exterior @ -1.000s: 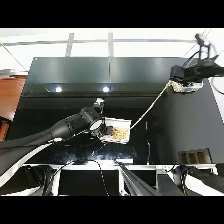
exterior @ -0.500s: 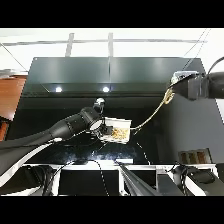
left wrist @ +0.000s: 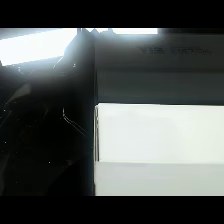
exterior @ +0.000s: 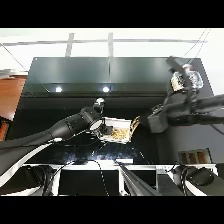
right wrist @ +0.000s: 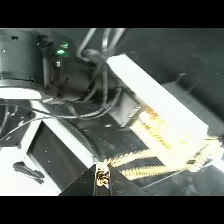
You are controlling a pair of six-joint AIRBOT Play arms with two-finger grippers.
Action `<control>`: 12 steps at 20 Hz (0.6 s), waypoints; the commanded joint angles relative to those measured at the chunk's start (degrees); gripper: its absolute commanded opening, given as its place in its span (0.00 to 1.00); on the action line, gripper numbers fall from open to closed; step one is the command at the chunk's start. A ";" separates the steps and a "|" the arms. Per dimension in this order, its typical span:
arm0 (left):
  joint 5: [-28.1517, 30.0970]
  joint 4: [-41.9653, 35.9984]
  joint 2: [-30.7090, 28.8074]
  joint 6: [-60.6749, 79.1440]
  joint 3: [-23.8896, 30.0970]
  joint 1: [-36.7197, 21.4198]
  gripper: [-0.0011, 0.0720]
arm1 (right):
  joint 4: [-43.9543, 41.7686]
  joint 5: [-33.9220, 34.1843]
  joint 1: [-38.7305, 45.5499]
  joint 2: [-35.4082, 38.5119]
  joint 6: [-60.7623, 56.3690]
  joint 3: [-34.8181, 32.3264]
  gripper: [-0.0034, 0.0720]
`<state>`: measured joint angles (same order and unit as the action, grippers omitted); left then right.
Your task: Fold the box and place the chain.
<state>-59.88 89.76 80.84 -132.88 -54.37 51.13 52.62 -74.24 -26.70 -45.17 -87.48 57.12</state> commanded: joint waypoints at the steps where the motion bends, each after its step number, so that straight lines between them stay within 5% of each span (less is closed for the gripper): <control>1: 0.00 0.02 0.00 0.02 0.02 -0.04 0.06 | -2.25 9.57 -4.90 -1.44 -0.37 -5.14 0.07; 11: 0.02 0.02 0.00 0.02 0.02 -0.04 0.06 | 0.28 11.37 -6.34 -8.81 1.22 -5.18 0.07; 12: 0.02 0.02 0.00 0.02 0.02 -0.04 0.06 | 0.44 11.02 -6.23 -8.98 1.14 -5.18 0.29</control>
